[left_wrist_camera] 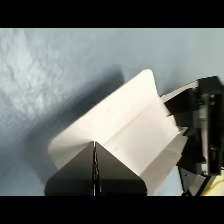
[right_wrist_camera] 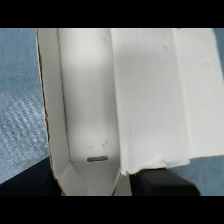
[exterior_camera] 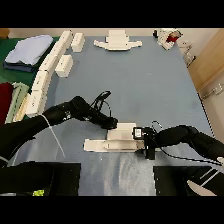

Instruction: Fold the box.

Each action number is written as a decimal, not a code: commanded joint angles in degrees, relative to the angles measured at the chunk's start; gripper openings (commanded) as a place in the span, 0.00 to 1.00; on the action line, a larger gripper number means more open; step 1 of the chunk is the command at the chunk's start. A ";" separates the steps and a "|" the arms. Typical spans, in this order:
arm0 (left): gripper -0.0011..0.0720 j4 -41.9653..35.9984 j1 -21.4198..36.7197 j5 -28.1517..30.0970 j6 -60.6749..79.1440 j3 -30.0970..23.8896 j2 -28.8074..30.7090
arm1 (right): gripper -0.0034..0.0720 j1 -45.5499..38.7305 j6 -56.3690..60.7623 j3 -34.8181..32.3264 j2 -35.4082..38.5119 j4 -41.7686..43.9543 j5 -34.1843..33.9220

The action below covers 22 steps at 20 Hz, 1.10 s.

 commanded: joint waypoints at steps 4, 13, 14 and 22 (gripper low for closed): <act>0.03 7.37 -0.50 -2.95 5.05 2.97 15.37 | 0.69 0.04 0.09 0.07 0.04 0.00 0.09; 0.03 28.35 -10.99 -10.95 5.84 -3.45 33.22 | 0.69 0.04 0.09 0.07 0.04 0.00 0.09; 0.03 28.39 -10.84 -12.37 8.81 -4.87 33.99 | 0.69 0.04 0.09 0.07 0.04 0.00 0.09; 0.92 24.74 -2.86 -11.08 33.70 -15.80 34.27 | 0.69 0.04 0.09 0.07 0.04 0.00 0.11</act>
